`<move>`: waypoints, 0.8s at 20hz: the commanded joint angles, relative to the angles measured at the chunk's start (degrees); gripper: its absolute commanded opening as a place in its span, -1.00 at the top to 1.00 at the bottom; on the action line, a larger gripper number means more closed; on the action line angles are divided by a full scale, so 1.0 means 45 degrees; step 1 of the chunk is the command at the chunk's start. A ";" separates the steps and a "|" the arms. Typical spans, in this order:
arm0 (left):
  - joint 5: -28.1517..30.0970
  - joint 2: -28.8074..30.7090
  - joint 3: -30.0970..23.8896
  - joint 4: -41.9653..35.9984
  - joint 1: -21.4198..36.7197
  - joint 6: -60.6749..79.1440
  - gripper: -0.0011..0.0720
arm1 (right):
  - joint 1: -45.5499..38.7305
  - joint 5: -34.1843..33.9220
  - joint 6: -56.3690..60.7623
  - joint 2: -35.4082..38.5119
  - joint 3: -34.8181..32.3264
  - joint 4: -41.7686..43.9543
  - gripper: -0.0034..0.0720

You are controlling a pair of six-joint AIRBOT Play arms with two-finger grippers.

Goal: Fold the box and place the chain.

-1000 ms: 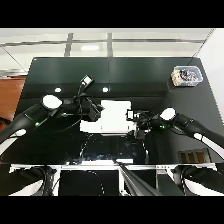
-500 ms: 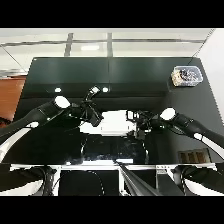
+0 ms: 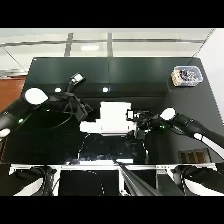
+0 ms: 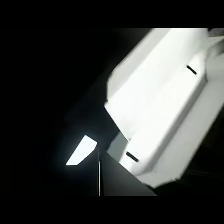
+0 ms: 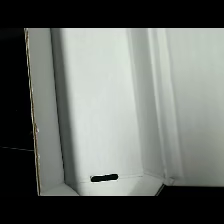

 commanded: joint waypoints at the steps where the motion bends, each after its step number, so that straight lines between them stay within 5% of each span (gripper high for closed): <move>1: -0.0578 0.1608 -0.1681 -0.0695 0.0427 0.2662 0.90 | 0.0015 0.0019 -0.0015 0.0000 0.0005 -0.0010 -0.24; 2: -0.0646 0.1617 -0.2191 -0.0695 0.0374 0.3667 0.87 | 0.0015 0.0019 -0.0015 0.0000 0.0005 -0.0010 -0.24; 3: -0.0442 0.1549 -0.2662 -0.0690 0.0267 0.4940 0.19 | 0.0015 0.0019 -0.0010 0.0000 0.0005 -0.0005 -0.24; 4: 0.0155 0.1457 -0.3026 -0.0636 0.0078 0.6615 -0.99 | 0.0015 0.0019 -0.0015 0.0000 0.0005 -0.0010 -0.24; 8: 0.2259 0.0714 -0.3123 0.0865 -0.0821 0.7932 -0.97 | 0.0015 0.0019 -0.0015 0.0000 0.0005 -0.0010 -0.24; 16: 0.0593 -0.2059 -0.1608 -0.0903 -0.1093 0.9403 -0.96 | 0.0015 0.0019 -0.0015 0.0000 0.0005 -0.0015 -0.24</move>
